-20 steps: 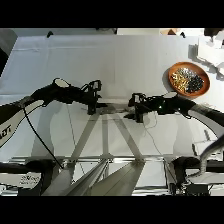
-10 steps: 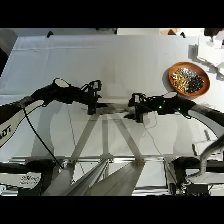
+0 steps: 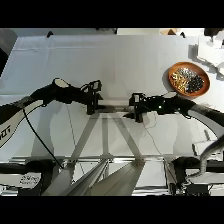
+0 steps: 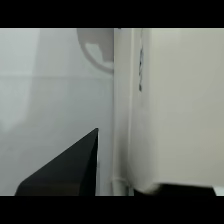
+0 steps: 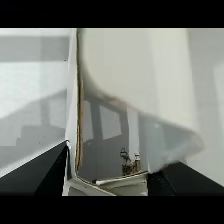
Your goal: Fold the box and place the chain.
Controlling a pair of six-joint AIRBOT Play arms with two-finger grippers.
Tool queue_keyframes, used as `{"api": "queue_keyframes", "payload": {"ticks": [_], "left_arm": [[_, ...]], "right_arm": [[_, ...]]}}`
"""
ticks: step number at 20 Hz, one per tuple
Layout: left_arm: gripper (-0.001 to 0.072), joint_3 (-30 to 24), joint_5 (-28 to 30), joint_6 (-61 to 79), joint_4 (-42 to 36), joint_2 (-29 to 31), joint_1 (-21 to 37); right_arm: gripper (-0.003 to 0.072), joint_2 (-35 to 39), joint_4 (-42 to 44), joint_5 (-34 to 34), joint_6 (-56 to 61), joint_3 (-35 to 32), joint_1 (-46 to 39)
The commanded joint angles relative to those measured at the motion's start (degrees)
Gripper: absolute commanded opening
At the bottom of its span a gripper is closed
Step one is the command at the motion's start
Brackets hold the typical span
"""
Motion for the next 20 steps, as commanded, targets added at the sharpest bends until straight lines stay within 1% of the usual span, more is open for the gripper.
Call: {"api": "queue_keyframes", "payload": {"ticks": [1, 4, 6, 9, 11, 13, 14, 15, 16, 17, 18, 20], "left_arm": [[0.0231, 0.0, -0.6, -1.0, -0.3, 2.5, 0.7], [0.0231, 0.0, -0.9, -1.1, 0.0, 5.9, 3.0], [0.023, 0.0, -2.5, -1.1, 2.6, 8.2, 4.4], [0.023, 0.0, -3.9, -3.5, 11.2, 12.3, 5.2], [0.0229, 0.0, -4.5, -7.3, 15.2, 15.0, 5.6], [0.0201, 0.0, -6.8, -11.4, 16.5, 16.7, 5.7], [0.0182, 0.0, -9.0, -13.1, 16.3, 17.1, 5.7], [0.0084, 0.0, -11.4, -14.6, 16.2, 17.1, 5.6], [0.0008, 0.0, -14.3, -15.2, 16.0, 16.9, 5.6], [0.0006, 0.0, -16.4, -15.4, 16.0, 16.8, 5.6], [0.0006, 0.0, -17.3, -15.9, 15.7, 16.8, 5.6], [0.0008, 0.0, -17.7, -17.6, 11.9, 16.8, 5.6]], "right_arm": [[0.0407, 0.0, -0.1, 0.2, 0.1, 0.0, 0.0], [0.0407, 0.0, -0.1, 0.2, 0.1, 0.0, 0.0], [0.0407, 0.0, -0.1, 0.2, 0.1, 0.0, 0.0], [0.0407, 0.0, -0.1, 0.2, 0.1, 0.0, 0.0], [0.0407, 0.0, -0.1, 0.2, 0.1, 0.0, 0.0], [0.0407, 0.0, -0.1, 0.2, 0.1, 0.0, 0.0], [0.0407, 0.0, -0.1, 0.2, 0.1, 0.0, 0.0], [0.0407, 0.0, -0.1, 0.2, 0.1, 0.0, 0.0], [0.0407, 0.0, -0.1, 0.2, 0.1, 0.0, 0.0], [0.0407, 0.0, -0.1, 0.2, 0.1, 0.0, 0.0], [0.0407, 0.0, -0.1, 0.2, 0.1, 0.0, 0.0], [0.0407, 0.0, -0.1, 0.2, 0.1, 0.0, 0.0]]}}
